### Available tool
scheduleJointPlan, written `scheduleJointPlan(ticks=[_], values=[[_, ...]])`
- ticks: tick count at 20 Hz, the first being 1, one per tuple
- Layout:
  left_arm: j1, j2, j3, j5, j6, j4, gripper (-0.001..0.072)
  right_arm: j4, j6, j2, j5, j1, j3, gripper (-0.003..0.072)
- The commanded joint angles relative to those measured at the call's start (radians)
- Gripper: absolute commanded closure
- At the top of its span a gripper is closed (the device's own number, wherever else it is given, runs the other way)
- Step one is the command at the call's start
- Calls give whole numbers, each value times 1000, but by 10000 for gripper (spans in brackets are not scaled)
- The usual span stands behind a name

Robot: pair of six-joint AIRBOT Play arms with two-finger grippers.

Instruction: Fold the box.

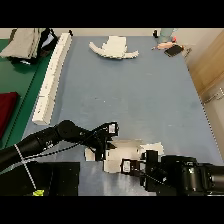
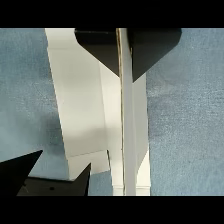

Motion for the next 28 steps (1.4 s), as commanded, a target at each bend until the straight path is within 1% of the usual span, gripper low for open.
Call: scheduleJointPlan(ticks=[1,4,6,9,11,13,15,18,21,22,23,25,28], values=[[0,-1,0,0,0,0,692,-98,42,-76,-131,28,-8,25],[0,-1,0,0,0,0,692,-102,83,-156,-146,29,-8,25],[0,-1,0,0,0,0,692,-99,84,-169,-145,29,-8,25],[0,-1,0,0,0,0,692,-101,150,-145,-137,29,-6,26],[0,-1,0,0,0,0,692,-106,244,-93,-117,29,-6,28],[0,-1,0,0,0,0,692,-138,329,-23,-63,29,-6,32],[0,-1,0,0,0,0,692,-211,425,39,14,29,-6,32],[0,-1,0,0,0,0,692,-338,525,75,136,26,-7,32],[0,-1,0,0,0,0,692,-324,526,75,130,29,-7,32],[0,-1,0,0,0,0,692,-301,508,75,123,29,-7,32],[0,-1,0,0,0,0,692,-270,449,76,111,29,-7,32],[0,-1,0,0,0,0,692,-222,370,87,44,29,-8,32],[0,-1,0,0,0,0,692,-205,358,88,13,29,-8,36]])
